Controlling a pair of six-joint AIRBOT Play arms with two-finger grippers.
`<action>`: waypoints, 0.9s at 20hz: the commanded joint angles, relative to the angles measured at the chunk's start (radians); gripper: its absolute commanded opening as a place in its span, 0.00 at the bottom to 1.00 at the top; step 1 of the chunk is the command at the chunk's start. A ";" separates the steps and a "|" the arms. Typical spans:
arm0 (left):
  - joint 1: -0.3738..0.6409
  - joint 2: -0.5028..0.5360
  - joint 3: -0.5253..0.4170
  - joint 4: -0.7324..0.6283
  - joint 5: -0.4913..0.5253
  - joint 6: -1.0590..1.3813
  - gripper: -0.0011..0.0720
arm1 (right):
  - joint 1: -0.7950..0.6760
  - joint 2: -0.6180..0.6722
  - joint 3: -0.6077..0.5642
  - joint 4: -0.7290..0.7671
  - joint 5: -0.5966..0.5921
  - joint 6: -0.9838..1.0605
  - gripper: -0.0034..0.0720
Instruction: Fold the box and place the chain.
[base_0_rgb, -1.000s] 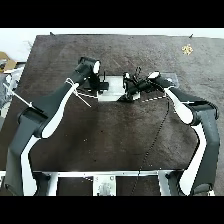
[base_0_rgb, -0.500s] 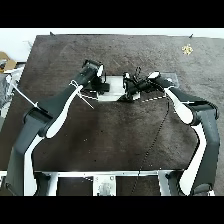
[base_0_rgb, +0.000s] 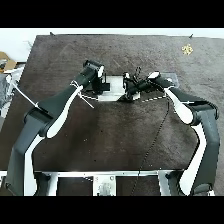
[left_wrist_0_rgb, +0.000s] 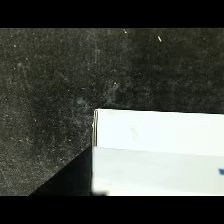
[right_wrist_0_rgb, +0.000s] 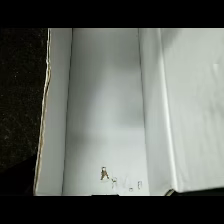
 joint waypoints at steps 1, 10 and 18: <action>0.007 -0.003 -0.005 -0.017 -0.006 -0.004 0.03 | 0.000 -0.001 0.000 0.000 0.000 0.000 0.47; 0.011 0.052 -0.005 -0.056 -0.003 0.216 0.85 | 0.001 -0.001 0.000 0.000 0.000 0.000 0.47; 0.019 0.198 -0.004 -0.074 -0.072 0.570 0.85 | 0.000 -0.001 0.000 0.000 0.000 0.000 0.47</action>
